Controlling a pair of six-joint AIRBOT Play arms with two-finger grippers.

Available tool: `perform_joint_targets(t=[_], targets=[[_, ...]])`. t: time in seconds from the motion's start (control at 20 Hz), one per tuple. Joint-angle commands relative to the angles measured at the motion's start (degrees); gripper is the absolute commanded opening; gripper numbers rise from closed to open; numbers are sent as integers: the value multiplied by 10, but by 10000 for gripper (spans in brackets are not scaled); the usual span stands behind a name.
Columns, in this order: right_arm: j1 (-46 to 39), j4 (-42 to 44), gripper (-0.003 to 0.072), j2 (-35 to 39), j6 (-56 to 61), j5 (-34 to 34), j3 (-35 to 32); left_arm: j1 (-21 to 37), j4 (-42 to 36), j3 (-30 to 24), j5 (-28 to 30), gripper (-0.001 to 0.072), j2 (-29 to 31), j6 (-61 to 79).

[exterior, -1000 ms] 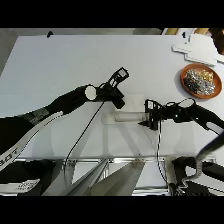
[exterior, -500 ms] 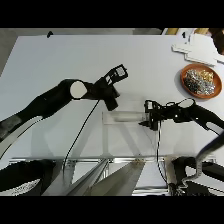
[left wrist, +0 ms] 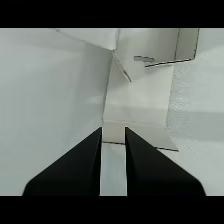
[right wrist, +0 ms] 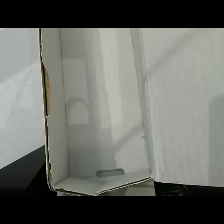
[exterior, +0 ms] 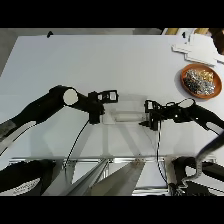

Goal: Fold the box and place the chain.

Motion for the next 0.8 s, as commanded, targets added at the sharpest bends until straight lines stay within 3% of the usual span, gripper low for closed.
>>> perform_joint_targets(t=[0.0,0.15,0.75], targets=[[0,0,401,0,0,0,0,2,-80,-11,32,153,-37,149],[0,0,401,0,0,0,0,2,-123,-11,53,157,-58,161],[0,0,401,0,0,0,0,-26,-141,-11,49,153,-66,197]])
